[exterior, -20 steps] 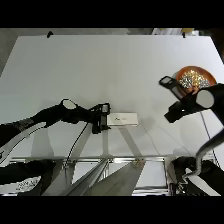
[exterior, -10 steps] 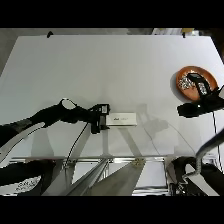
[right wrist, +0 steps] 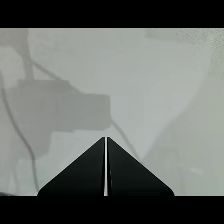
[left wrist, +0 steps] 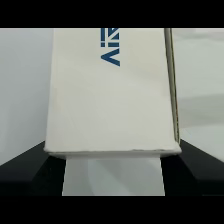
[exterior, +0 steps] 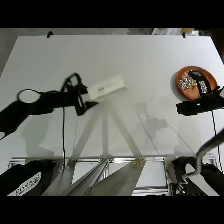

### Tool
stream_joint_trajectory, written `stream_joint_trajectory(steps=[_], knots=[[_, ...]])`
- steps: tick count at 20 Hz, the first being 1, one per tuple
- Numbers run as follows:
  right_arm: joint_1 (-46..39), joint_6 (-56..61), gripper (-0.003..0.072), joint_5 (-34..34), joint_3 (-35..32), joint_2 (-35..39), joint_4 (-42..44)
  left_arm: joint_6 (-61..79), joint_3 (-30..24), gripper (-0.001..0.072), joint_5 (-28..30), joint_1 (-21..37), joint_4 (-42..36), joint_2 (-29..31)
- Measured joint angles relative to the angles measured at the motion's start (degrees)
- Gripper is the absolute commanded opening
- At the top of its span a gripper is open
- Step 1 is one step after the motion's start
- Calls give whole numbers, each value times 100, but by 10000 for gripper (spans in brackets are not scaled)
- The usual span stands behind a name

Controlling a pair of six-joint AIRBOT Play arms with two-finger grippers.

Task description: Fold the box and place the chain.

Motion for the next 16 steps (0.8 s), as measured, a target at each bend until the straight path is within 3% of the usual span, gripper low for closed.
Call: stream_joint_trajectory(steps=[4,8,12,16], knots=[[0,-9,16,-170,0,0,15,-1744,0,253,-24,1228,1075,693],[0,-11,16,-345,0,0,15,-3292,-2,278,-173,2286,2238,831],[0,-11,16,-409,0,0,17,-4312,-2,276,-369,2822,3147,575],[0,-13,16,-433,0,0,17,-5051,-2,279,-658,2975,3945,149]])
